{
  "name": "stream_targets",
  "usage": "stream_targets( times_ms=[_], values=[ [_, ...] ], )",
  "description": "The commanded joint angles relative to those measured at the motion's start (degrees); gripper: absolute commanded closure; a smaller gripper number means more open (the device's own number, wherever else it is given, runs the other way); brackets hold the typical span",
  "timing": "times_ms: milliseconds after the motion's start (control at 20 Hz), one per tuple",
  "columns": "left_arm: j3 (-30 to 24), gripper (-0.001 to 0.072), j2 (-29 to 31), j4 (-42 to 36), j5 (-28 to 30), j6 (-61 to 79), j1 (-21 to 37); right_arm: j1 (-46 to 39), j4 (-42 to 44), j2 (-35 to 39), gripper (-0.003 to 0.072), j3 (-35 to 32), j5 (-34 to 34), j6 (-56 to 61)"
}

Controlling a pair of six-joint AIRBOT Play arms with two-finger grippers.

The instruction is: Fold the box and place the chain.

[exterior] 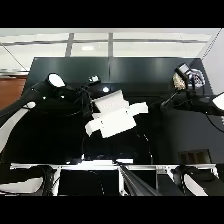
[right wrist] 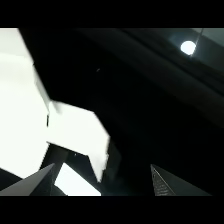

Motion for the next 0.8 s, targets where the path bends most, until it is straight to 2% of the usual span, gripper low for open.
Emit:
stream_targets(
  times_ms=[0, 150, 350, 750],
  values=[
    [-0.8, 0.0685, 0.5, 1.5, 6.3, 12.0, -3.2, 4.5, -2.3, -1.4, -0.0030, -3.1, -1.5, -5.4],
    [-0.8, 0.0685, -1.8, 4.3, 6.7, 12.0, -5.7, 10.8, -2.3, -3.3, -0.0030, -6.1, -7.1, -7.3],
    [-0.8, 0.0685, -2.3, 6.5, 7.3, 9.1, -7.8, 17.6, -2.3, -6.0, -0.0028, -8.0, -7.9, -19.8],
    [-0.3, 0.0683, -2.3, 6.6, 7.5, 8.0, -7.8, 19.2, -2.5, -12.6, -0.0021, -8.6, -7.4, -33.5]
  ],
)
